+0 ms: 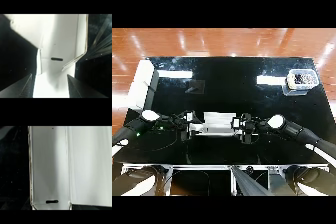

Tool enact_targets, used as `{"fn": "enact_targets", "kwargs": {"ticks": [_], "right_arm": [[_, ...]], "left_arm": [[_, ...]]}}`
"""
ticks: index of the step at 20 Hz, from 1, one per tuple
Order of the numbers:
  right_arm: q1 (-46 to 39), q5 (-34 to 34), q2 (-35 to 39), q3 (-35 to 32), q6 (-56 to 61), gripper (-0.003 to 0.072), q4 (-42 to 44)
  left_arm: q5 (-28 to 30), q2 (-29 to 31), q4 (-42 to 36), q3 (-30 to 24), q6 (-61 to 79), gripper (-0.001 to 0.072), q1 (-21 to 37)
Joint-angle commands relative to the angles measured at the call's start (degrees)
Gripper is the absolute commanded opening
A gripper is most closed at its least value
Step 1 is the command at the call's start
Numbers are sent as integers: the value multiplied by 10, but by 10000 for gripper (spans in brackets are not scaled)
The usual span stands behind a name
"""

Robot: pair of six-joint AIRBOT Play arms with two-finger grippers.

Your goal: Fold the box and place the chain.

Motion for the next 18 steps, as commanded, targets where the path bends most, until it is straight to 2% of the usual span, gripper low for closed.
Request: {"fn": "enact_targets", "kwargs": {"ticks": [1, 8, 13, 18], "right_arm": [[0, 0, 0, 0, 0, 560, 0], [0, 0, 0, 0, 0, 560, 0], [0, 0, 0, 0, 0, 560, 1], [0, 2, -1, 0, 49, 580, 0]], "left_arm": [[10, -5, -11, 1, 1, 539, -10], [59, -8, -15, 2, -44, 538, -21], [57, -12, 35, 3, -90, 538, -36], [47, -12, 36, 3, -89, 539, -35]]}}
